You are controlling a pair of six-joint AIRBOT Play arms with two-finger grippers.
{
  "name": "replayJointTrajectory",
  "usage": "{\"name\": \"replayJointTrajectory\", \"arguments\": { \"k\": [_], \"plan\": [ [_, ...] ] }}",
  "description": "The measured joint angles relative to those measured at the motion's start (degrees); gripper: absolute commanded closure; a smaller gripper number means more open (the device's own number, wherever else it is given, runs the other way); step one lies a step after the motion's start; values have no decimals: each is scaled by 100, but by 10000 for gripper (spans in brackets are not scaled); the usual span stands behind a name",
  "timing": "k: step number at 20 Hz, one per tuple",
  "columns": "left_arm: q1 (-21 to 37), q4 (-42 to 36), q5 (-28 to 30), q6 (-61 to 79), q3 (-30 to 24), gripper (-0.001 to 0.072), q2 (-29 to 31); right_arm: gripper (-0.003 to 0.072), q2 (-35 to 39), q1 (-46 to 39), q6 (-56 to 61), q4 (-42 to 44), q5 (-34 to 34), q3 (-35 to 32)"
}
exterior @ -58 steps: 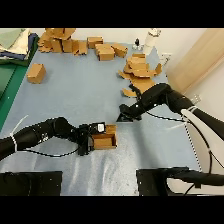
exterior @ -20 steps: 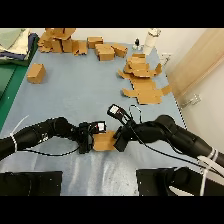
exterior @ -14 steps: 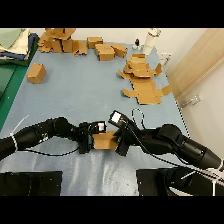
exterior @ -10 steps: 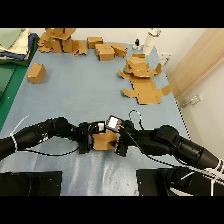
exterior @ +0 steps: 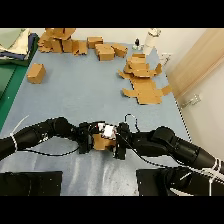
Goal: Fold the box.
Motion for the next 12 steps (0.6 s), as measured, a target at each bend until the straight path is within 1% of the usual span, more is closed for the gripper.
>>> {"name": "replayJointTrajectory", "arguments": {
  "k": [5, 12],
  "plan": [
    [0, 0, 0, -2, 0, 232, 0, 211, -37, 11, -219, 11, 0, 0],
    [0, 0, 0, -2, 0, 232, 0, 210, -186, 210, -1069, -61, 39, 0]
  ]
}}
